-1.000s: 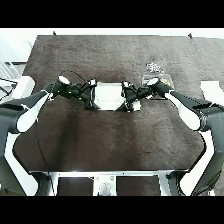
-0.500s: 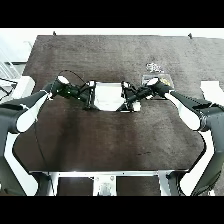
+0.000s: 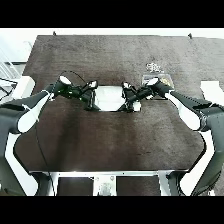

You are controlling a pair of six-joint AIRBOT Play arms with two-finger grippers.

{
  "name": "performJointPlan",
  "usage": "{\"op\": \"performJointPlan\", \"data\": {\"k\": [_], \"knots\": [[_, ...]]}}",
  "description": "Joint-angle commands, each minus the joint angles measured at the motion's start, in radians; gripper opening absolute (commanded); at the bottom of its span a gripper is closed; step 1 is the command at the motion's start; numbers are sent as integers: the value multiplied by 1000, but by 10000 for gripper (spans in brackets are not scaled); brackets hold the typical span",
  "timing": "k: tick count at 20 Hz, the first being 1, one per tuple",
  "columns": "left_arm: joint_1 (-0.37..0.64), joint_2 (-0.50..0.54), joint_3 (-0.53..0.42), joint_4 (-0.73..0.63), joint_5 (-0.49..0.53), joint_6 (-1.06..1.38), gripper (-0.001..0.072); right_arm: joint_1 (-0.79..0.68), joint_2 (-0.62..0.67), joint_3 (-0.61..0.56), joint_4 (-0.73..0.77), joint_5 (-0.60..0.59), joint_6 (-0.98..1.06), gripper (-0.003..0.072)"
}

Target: Fold the box and place the chain.

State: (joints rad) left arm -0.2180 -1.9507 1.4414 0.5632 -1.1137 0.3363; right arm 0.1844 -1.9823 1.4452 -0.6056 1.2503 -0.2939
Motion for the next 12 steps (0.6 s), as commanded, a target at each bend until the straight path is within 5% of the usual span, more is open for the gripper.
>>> {"op": "performJointPlan", "data": {"k": [1,12], "knots": [[2,-1,0,6,2,-26,714,0,0,0,3,-4,2,463],[22,-2,1,36,-6,-74,714,0,0,0,3,-4,2,463]]}}
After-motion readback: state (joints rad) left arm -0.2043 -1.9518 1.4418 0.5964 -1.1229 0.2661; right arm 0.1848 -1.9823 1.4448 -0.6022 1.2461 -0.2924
